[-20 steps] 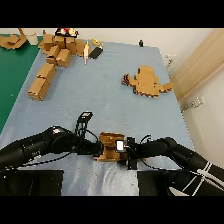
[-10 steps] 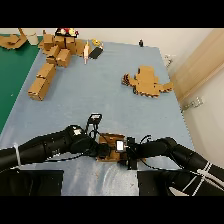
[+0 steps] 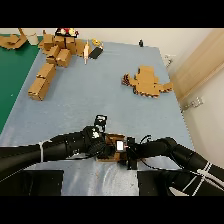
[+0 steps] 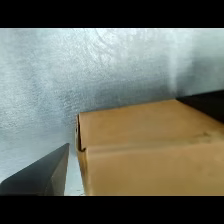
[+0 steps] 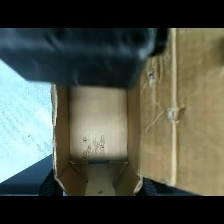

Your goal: Fold the box.

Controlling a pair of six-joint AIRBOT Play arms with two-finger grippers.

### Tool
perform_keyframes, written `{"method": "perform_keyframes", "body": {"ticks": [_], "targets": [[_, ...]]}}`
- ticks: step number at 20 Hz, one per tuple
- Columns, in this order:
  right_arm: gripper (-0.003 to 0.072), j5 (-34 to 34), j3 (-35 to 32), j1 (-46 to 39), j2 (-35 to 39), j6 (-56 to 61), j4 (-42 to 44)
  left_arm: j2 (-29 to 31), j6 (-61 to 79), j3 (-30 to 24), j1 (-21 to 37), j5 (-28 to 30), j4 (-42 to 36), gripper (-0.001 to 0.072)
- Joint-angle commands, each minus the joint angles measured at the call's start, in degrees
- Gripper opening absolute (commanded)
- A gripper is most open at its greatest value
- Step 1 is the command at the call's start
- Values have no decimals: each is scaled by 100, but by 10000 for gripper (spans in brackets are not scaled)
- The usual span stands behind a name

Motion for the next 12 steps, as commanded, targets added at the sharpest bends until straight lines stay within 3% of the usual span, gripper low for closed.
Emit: {"method": "perform_keyframes", "body": {"ticks": [1, 10, 12], "targets": [[518, 4, -2, 4, 2, 0, 2, -262, -216, 151, -61, -85, 149, 470], [518, 2, -2, 4, 2, -2, 2, -522, -284, 168, -61, -90, 162, 450], [519, 2, -2, 4, 2, -2, 2, -560, -341, 168, -61, -66, 162, 237]]}}
